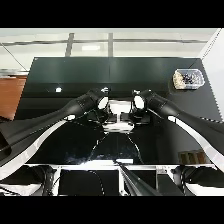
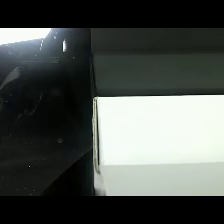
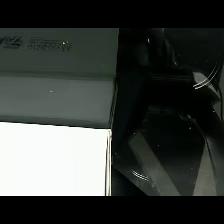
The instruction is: Fold the box and place the chain.
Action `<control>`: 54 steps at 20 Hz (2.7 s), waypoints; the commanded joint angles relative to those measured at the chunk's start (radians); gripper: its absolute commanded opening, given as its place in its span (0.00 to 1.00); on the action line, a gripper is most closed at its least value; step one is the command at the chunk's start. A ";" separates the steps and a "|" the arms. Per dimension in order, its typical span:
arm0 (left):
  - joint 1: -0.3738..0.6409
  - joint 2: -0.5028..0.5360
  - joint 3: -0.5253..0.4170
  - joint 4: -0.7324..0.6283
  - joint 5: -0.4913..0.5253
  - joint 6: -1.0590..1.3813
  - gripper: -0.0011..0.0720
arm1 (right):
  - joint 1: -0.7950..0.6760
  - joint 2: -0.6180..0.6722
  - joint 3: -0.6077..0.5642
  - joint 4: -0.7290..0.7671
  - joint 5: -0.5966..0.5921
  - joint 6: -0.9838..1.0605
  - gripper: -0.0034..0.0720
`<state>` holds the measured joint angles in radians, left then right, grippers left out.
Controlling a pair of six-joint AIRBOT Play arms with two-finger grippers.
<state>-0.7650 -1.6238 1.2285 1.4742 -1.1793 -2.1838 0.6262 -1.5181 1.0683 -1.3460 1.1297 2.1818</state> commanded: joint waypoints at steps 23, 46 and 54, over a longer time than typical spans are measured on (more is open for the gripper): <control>0.001 0.000 0.001 0.002 0.000 0.003 0.05 | -0.004 0.111 0.058 -0.073 0.048 -0.115 0.61; 0.001 0.000 0.001 0.002 -0.011 0.003 0.05 | -0.854 -0.348 0.726 -0.117 0.004 0.061 0.82; 0.001 0.000 0.001 0.002 -0.011 0.003 0.05 | -0.865 -0.454 0.731 0.053 -0.031 0.093 0.77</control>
<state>-0.7650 -1.6241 1.2285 1.4754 -1.1892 -2.1811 -0.2344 -1.9350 1.7878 -1.3476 1.0935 2.2608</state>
